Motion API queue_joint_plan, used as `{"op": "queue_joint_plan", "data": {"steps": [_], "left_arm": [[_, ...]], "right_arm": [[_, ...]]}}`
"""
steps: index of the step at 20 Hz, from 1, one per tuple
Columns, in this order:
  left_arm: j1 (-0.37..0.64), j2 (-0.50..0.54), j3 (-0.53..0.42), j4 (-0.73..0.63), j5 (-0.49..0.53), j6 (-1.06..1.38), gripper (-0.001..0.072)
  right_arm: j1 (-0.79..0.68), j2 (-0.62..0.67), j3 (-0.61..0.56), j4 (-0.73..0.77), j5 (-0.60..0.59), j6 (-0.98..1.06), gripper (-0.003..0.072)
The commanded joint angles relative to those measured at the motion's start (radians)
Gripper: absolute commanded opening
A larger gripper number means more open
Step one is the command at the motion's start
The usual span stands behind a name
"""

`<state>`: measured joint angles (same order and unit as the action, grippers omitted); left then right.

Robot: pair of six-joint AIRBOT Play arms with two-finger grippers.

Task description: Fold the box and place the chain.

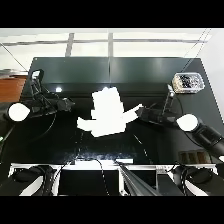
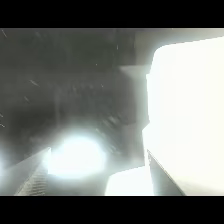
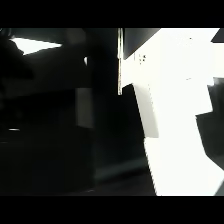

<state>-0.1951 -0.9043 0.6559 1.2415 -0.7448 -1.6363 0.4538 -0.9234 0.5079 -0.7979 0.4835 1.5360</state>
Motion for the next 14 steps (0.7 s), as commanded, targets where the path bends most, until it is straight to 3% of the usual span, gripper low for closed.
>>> {"op": "queue_joint_plan", "data": {"steps": [1, 5, 7, 10, 14], "left_arm": [[0.045, -0.122, 0.000, -0.277, -0.061, 0.149, 0.0707], [0.136, -0.295, 0.001, -0.589, -0.202, 0.413, 0.0707], [0.156, -0.375, 0.002, -0.634, -0.275, 0.500, 0.0708], [0.156, -0.479, 0.003, -0.684, -0.284, 0.624, 0.0708], [0.157, -0.570, 0.013, -0.868, -0.315, 0.846, 0.0707]], "right_arm": [[0.084, -0.001, -0.012, -0.026, -0.047, -0.003, 0.0022], [0.084, -0.001, -0.012, -0.028, -0.012, -0.020, 0.0023], [0.084, -0.001, -0.012, -0.026, -0.010, -0.020, 0.0022], [0.084, -0.001, -0.012, -0.025, 0.010, -0.022, 0.0023], [0.084, -0.001, -0.012, -0.025, 0.031, -0.022, 0.0022]]}}
